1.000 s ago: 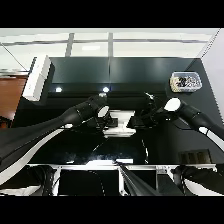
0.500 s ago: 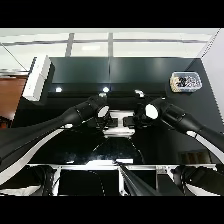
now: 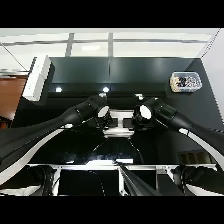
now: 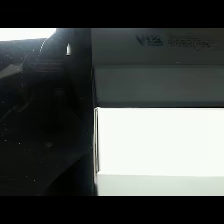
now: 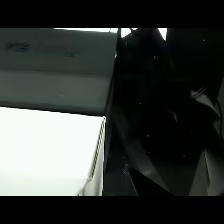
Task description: Fold the box and place the chain.
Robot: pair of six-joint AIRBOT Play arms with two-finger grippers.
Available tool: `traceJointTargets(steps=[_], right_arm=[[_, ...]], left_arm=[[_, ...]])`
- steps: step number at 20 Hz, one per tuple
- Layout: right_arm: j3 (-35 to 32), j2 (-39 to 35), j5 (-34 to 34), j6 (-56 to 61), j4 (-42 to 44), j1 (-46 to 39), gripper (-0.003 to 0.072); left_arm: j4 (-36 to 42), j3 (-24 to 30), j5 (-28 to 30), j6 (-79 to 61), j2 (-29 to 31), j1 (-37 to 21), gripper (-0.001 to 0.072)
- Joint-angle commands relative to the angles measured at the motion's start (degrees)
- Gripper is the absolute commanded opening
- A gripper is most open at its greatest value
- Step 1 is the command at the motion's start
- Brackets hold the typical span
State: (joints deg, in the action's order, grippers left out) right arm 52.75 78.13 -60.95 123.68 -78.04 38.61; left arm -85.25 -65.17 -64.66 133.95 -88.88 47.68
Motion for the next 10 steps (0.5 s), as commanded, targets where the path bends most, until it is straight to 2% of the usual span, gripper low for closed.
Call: traceJointTargets(steps=[1, 10], right_arm=[[0.09, 0.76, -0.79, 0.66, -0.24, 0.11, 0.0297], [0.09, 1.2, 0.22, 0.66, -0.24, 0.33, 0.0297]], left_arm=[[0.0, -0.04, 0.04, 0.0, 0.0, -0.04, 0.0031], [0.02, -0.04, 0.04, 0.0, 0.0, -0.04, 0.0031]])
